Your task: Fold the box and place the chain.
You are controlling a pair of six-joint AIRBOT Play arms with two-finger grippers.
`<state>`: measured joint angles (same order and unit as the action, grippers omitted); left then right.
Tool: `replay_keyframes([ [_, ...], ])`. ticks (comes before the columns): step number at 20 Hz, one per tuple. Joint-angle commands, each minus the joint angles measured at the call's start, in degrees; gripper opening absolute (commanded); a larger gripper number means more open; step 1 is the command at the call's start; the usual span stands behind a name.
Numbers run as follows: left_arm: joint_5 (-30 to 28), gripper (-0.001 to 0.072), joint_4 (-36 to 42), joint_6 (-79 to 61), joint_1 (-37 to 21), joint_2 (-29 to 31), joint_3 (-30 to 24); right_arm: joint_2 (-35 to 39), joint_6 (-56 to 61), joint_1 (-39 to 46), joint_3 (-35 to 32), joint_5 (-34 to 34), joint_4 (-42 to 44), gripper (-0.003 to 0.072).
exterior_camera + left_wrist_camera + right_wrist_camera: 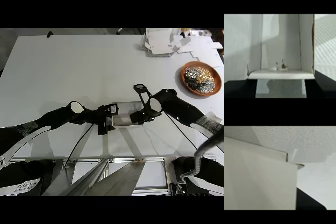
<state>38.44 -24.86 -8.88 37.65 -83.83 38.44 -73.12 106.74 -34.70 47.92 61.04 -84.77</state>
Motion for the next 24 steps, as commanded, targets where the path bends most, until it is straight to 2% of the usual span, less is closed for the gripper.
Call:
replay_keyframes([
  [1,0.0,0.0273,0.0,0.0,0.0,0.0,0.0,-0.9,1.9,-0.5,0.8,-0.6,-1.7,0.0181],
  [10,0.0,0.0273,0.0,0.0,0.0,0.0,0.0,-6.0,3.0,-2.4,0.8,-0.9,-3.3,0.0169],
  [11,0.0,0.0273,0.0,0.0,0.0,0.0,0.0,-6.2,3.0,-2.4,0.8,-0.9,-3.3,0.0151],
  [13,0.0,0.0273,0.0,0.0,0.0,0.0,0.0,-6.2,2.3,-2.4,0.8,-1.0,-4.0,0.0028],
  [14,0.0,0.0273,0.0,0.0,0.0,0.0,0.0,-6.2,2.3,-2.4,0.8,-1.2,-4.3,0.0018],
  [17,0.0,0.0273,0.0,0.0,0.0,0.0,0.0,-6.2,2.3,-2.4,0.8,-2.4,-4.3,0.0025],
  [19,0.0,0.0273,0.0,0.0,0.0,0.0,0.0,-6.2,2.3,-2.4,0.8,-3.6,-3.9,0.0244],
  [22,0.0,0.0273,0.0,0.0,0.0,0.0,0.0,-6.1,2.4,-2.4,0.8,-5.1,-3.9,0.0157],
  [24,0.0,0.0273,0.0,0.0,0.0,0.0,0.0,-6.1,2.3,-2.4,0.8,-5.7,-3.9,0.0152],
])
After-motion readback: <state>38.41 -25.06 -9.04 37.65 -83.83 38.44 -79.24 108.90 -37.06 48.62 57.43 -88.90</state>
